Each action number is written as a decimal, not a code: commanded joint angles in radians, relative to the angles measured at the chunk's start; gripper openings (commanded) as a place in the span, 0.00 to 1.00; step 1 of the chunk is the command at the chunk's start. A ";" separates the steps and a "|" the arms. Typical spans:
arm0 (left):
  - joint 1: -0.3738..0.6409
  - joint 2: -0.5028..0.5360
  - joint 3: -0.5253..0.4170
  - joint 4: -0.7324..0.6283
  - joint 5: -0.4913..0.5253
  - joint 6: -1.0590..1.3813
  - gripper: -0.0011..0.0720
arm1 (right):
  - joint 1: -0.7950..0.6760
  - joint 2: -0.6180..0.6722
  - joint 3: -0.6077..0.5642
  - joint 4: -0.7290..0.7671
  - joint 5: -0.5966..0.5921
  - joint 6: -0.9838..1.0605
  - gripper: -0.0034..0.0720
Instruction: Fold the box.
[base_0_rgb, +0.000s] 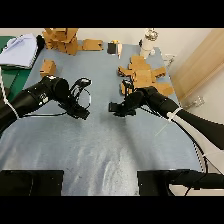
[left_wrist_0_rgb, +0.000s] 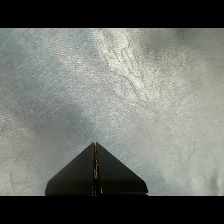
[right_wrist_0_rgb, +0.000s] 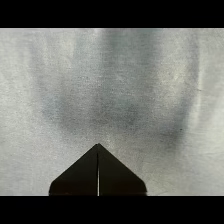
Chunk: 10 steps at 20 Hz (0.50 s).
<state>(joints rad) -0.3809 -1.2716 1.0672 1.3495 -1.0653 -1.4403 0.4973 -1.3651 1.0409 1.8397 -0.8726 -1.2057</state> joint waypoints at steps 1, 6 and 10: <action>0.000 0.001 0.000 0.000 0.000 0.000 0.03 | 0.001 -0.001 0.001 0.002 -0.001 0.000 0.05; 0.000 0.001 0.000 0.000 0.000 0.000 0.03 | -0.048 -0.001 0.034 -0.009 -0.018 0.000 0.54; 0.000 0.001 0.000 0.000 0.000 0.000 0.03 | -0.328 -0.003 0.168 -0.079 -0.142 -0.090 0.54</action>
<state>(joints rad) -0.3809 -1.2716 1.0672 1.3495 -1.0653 -1.4406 0.3267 -1.3663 1.1355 1.8023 -0.9386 -1.2293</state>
